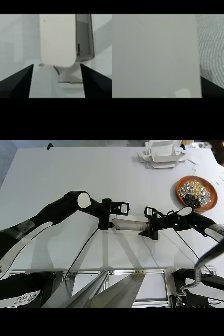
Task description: Fold the box and place the chain.
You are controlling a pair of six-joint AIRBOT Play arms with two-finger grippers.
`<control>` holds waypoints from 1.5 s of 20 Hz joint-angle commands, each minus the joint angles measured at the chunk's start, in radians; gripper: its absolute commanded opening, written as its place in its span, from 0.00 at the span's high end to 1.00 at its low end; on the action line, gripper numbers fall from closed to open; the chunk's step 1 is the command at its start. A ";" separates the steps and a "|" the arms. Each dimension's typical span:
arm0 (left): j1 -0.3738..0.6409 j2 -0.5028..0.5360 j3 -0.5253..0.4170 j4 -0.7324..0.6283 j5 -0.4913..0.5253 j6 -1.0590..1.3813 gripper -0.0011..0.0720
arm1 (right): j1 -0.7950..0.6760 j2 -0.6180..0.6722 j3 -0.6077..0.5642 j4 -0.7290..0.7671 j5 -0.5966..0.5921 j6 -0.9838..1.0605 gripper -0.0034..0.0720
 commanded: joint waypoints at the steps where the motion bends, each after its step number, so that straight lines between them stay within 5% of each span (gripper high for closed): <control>1: -0.001 0.088 0.001 0.124 -0.062 -0.154 0.11 | 0.000 0.000 0.000 0.000 0.000 0.000 0.41; 2: -0.002 0.114 0.001 0.126 -0.081 -0.170 0.16 | 0.000 0.000 0.000 0.000 0.000 0.000 0.41; 3: -0.003 0.135 0.001 0.114 -0.101 -0.173 0.35 | 0.000 0.000 0.000 0.000 0.001 0.000 0.41; 4: -0.012 0.154 0.001 0.108 -0.124 -0.172 0.72 | 0.000 0.000 0.000 0.000 0.000 0.000 0.41; 5: -0.031 0.164 0.001 0.109 -0.142 -0.170 0.98 | 0.000 0.000 0.000 0.000 0.000 0.000 0.41; 9: -0.137 0.146 0.001 0.108 -0.114 -0.169 0.98 | 0.000 0.000 0.000 0.000 0.000 0.000 0.41; 16: -0.164 0.050 0.001 -0.058 0.315 -0.173 0.98 | 0.000 0.000 0.000 0.000 0.000 0.000 0.41; 19: -0.145 -0.002 0.001 -0.125 0.426 -0.193 0.98 | 0.000 0.000 0.000 0.000 0.000 0.000 0.41; 30: -0.088 -0.136 0.001 -0.168 0.399 -0.323 0.98 | 0.000 0.000 0.000 0.000 0.000 0.000 0.41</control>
